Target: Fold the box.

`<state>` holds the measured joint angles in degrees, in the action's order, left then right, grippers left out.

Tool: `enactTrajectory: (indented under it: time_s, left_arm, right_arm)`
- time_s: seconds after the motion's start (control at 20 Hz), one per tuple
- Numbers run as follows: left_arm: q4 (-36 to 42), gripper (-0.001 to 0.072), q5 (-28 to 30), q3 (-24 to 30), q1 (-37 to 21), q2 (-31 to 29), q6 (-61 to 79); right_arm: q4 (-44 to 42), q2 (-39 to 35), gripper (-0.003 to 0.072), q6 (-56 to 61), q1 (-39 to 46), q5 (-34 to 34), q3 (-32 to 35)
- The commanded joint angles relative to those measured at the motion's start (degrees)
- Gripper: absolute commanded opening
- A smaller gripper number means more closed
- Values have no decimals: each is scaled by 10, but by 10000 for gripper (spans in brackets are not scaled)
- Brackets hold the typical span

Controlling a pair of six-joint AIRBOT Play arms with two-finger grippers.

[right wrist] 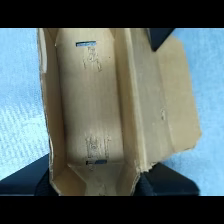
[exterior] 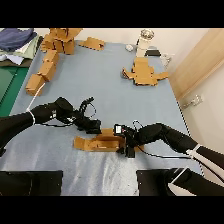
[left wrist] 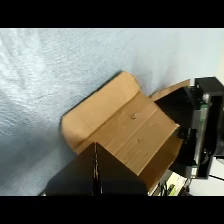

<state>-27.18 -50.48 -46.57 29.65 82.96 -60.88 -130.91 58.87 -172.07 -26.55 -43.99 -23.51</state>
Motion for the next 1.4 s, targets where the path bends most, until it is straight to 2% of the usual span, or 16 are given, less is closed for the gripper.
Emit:
enactTrajectory:
  time_s: [0.0, 0.2, 0.4, 0.65, 0.75, 0.95, 1.0, 1.05, 1.1, 1.35]
  left_arm:
    - [-8, 10, -12, -2, -8, 3, 12]
    - [4, 9, -45, -9, -20, -18, 75]
    - [71, 9, -114, -9, -70, -101, 309]
    - [65, 9, -139, 21, -89, -144, 406]
    - [24, 9, -139, 35, -64, -165, 445]
    - [-125, 15, -97, 36, 3, -204, 489]
    - [-141, 213, -87, 36, 12, -202, 489]
    - [-145, 658, -73, 38, 18, -198, 491]
    - [-147, 713, -66, 42, 19, -193, 494]
    - [-183, 713, -52, 77, -26, -190, 578]
  right_arm:
    - [0, 0, 498, 0, 0, 0, 0]
    - [0, 0, 497, 0, 0, 0, 0]
    - [0, 0, 497, 0, 0, 0, 0]
    - [0, 0, 497, 0, 0, 0, 0]
    - [0, 0, 497, 0, 0, 0, 0]
    - [0, 0, 497, 0, 0, 0, 0]
    - [0, 0, 497, 0, 0, 0, 0]
    - [0, 0, 497, 0, 0, 0, 0]
    - [0, 0, 497, 0, 0, 0, 0]
    - [0, 0, 497, 0, 0, 0, 0]
